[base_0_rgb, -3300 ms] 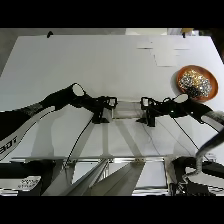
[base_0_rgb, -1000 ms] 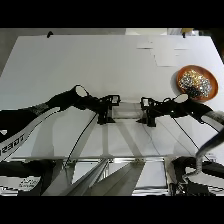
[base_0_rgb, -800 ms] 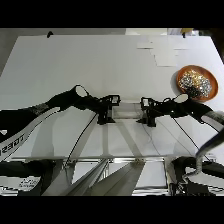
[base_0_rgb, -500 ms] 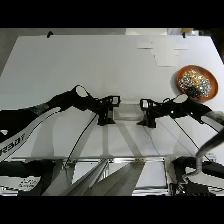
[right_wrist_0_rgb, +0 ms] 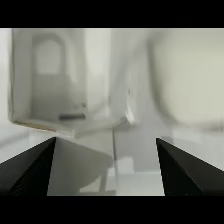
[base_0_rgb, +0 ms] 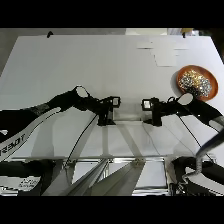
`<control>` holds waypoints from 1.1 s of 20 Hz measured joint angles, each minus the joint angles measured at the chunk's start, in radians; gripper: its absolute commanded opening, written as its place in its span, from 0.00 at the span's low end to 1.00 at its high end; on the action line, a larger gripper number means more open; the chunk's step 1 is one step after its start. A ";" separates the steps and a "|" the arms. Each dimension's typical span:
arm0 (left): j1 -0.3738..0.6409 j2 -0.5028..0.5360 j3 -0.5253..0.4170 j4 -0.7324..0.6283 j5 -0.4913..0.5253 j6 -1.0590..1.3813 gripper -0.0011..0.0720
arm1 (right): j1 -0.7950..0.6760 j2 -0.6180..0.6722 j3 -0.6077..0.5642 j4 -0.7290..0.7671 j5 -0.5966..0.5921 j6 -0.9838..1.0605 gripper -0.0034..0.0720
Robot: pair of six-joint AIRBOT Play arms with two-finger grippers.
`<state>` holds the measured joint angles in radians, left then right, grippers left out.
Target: Fold the box and place the chain.
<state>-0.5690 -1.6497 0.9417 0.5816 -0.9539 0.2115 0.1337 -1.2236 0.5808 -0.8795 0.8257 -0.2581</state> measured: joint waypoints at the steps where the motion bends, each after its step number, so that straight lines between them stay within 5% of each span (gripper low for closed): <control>1: 0.000 0.000 0.000 0.001 0.000 0.001 0.20 | 0.001 0.018 0.000 -0.049 0.004 0.034 0.89; 5: 0.000 0.000 0.000 0.000 0.002 -0.001 0.20 | 0.001 0.106 0.000 -0.194 0.024 0.147 0.88; 7: 0.000 0.000 0.000 -0.001 0.003 -0.003 0.20 | 0.001 0.160 0.000 -0.193 0.026 0.175 0.57; 9: 0.000 0.000 0.000 -0.003 0.004 -0.005 0.20 | 0.001 0.202 0.000 -0.125 0.030 0.184 0.40; 12: 0.000 0.001 0.000 -0.002 0.005 -0.003 0.20 | 0.001 0.231 0.000 0.011 0.040 0.165 0.40; 15: 0.000 0.000 0.000 0.003 0.006 0.006 0.20 | 0.001 0.243 0.000 0.060 0.050 0.148 0.66; 17: 0.000 0.000 0.000 0.002 0.006 0.003 0.20 | 0.001 0.254 0.000 0.058 0.072 0.151 0.69; 20: 0.000 0.000 0.000 0.000 0.006 -0.001 0.20 | 0.001 0.291 0.000 0.056 0.093 0.166 0.61; 22: 0.000 0.000 0.000 0.000 0.006 -0.001 0.20 | 0.001 0.317 0.000 0.073 0.122 0.181 0.31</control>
<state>-0.5690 -1.6497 0.9417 0.5812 -0.9474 0.2104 0.1345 -0.9066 0.5808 -0.8066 0.9478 -0.0769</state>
